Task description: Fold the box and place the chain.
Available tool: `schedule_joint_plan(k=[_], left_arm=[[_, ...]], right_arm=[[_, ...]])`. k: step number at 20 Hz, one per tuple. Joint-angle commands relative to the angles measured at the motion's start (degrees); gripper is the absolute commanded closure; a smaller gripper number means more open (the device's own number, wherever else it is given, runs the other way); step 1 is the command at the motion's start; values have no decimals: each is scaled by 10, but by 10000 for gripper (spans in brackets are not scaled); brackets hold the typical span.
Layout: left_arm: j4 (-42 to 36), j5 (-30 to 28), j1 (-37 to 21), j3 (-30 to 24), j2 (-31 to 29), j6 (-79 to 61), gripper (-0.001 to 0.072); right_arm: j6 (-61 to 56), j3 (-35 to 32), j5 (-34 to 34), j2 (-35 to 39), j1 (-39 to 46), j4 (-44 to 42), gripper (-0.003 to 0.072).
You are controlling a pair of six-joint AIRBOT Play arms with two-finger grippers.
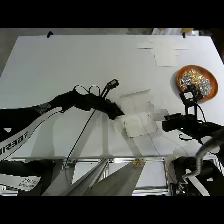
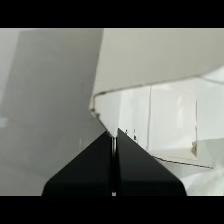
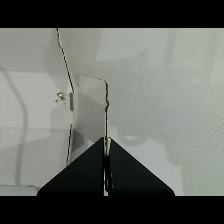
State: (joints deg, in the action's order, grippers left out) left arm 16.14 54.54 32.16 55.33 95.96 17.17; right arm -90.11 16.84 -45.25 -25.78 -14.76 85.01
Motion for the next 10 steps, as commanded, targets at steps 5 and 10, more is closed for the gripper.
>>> schedule_joint_plan(k=[5,10], left_arm=[[84,12,1,57,-4,-46,702],[101,12,1,59,-49,-80,706]], right_arm=[[6,1,1,1,-1,-15,633],[29,64,-38,4,-1,-15,484]])
